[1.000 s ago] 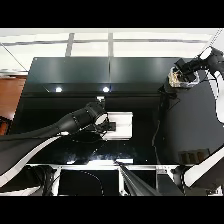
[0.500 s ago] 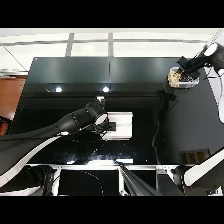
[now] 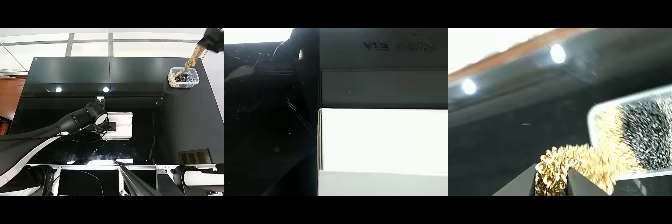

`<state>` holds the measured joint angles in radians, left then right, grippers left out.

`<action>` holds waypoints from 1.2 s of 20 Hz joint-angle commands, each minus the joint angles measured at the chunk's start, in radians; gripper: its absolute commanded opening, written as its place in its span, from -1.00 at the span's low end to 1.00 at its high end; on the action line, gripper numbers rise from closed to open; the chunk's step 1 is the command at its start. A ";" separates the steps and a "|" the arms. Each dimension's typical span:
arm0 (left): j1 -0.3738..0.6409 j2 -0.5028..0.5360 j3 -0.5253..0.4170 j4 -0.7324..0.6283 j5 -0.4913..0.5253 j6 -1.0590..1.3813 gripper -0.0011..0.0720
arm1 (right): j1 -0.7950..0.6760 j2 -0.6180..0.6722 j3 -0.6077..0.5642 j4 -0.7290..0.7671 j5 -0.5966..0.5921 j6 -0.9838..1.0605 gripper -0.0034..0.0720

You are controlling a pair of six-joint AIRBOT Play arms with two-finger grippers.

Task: Fold the box and place the chain.

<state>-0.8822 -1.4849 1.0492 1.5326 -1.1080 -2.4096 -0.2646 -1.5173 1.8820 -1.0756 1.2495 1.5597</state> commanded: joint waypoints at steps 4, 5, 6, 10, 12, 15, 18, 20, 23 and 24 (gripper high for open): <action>0.000 -0.001 0.000 0.000 0.004 0.000 -0.90 | 0.014 0.302 -0.044 0.114 0.130 -0.089 -0.81; 0.000 -0.001 0.000 0.000 0.004 0.000 -0.90 | 0.031 0.353 -0.063 0.114 0.142 -0.100 -0.81; 0.000 -0.001 0.000 0.000 0.004 0.000 -0.90 | 0.050 0.401 -0.087 0.111 0.145 -0.102 -0.81; 0.000 -0.001 0.000 0.000 0.004 0.000 -0.90 | 0.186 0.580 -0.270 0.106 0.206 -0.127 -0.81; 0.000 -0.001 0.000 0.000 0.003 0.000 -0.90 | 0.286 0.642 -0.377 0.107 0.267 -0.129 -0.81; 0.000 -0.001 0.000 0.000 0.005 0.000 -0.90 | 0.435 0.673 -0.479 0.111 0.286 -0.121 -0.81; 0.000 -0.001 0.000 0.000 0.008 0.000 -0.90 | 0.548 0.673 -0.540 0.126 0.257 -0.094 -0.81; 0.000 -0.001 0.000 0.000 0.008 0.000 -0.90 | 0.609 0.672 -0.572 0.144 0.207 -0.078 -0.81; 0.000 -0.001 0.000 0.000 0.007 0.000 -0.90 | 0.695 0.666 -0.614 0.159 0.093 -0.071 -0.81; 0.000 -0.001 0.000 0.000 0.007 0.000 -0.90 | 0.715 0.657 -0.620 0.158 0.066 -0.071 -0.81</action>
